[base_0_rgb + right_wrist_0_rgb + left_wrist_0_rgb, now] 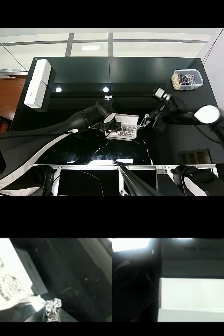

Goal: Fold the box and place the chain.

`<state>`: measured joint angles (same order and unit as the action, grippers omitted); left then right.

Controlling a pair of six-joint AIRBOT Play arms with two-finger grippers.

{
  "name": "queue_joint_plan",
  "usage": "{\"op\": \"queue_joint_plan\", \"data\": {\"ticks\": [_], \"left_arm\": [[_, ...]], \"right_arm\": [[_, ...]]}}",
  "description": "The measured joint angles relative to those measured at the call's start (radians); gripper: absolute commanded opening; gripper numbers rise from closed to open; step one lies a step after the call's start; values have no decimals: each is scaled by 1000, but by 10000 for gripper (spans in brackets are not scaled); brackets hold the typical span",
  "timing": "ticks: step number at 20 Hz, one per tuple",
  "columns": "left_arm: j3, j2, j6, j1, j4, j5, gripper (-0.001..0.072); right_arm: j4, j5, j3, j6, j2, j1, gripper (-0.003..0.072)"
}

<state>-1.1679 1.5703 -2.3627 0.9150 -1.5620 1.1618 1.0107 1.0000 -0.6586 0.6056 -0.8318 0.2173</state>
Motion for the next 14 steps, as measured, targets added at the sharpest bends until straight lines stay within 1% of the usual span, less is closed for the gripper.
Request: {"op": "queue_joint_plan", "data": {"ticks": [3, 7, 11, 14], "left_arm": [[0, 0, 0, 0, 0, 0, 29], [0, 0, 0, 0, 0, 0, 29], [0, 0, 0, 0, 0, 0, 29], [0, 0, 0, 0, 0, -1, 29]], "right_arm": [[-6, 129, -109, 79, 58, -6, 40], [-118, 247, -177, 155, 84, -8, 40], [-240, 291, -196, 185, 68, -6, 40], [-309, 285, -196, 204, 21, 14, 41]]}}
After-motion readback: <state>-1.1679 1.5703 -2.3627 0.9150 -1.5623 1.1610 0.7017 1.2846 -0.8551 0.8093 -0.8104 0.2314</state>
